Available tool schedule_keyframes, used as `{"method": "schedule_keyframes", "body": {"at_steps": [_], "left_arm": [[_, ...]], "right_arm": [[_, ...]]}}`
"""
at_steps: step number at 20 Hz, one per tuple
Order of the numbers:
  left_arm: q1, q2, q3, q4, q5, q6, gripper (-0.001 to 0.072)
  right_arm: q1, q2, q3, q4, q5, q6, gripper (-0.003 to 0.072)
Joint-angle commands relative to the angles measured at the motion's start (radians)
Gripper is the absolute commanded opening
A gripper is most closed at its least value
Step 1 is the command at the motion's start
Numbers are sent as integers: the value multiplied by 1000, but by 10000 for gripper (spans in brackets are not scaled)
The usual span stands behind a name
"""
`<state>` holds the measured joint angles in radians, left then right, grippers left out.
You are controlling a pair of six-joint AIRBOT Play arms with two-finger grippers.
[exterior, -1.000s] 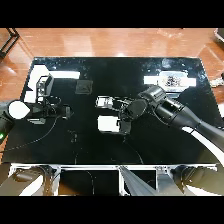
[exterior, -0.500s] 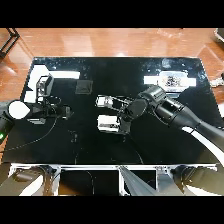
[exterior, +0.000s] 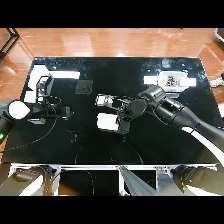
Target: Fold the box and place the chain.
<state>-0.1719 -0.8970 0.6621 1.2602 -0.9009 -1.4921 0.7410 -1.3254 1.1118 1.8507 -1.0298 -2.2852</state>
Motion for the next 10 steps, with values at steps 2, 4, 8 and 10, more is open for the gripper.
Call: {"method": "schedule_keyframes", "body": {"at_steps": [2,4,8,10], "left_arm": [[0,0,0,0,-1,0,626],[0,0,0,0,-1,0,625],[0,0,0,0,-1,0,626],[0,0,0,0,0,0,626]], "right_arm": [[1,-1,0,-6,5,4,217],[1,-1,0,-10,4,3,130],[1,-1,0,-31,0,4,129],[1,-1,0,-31,-1,4,128]]}}
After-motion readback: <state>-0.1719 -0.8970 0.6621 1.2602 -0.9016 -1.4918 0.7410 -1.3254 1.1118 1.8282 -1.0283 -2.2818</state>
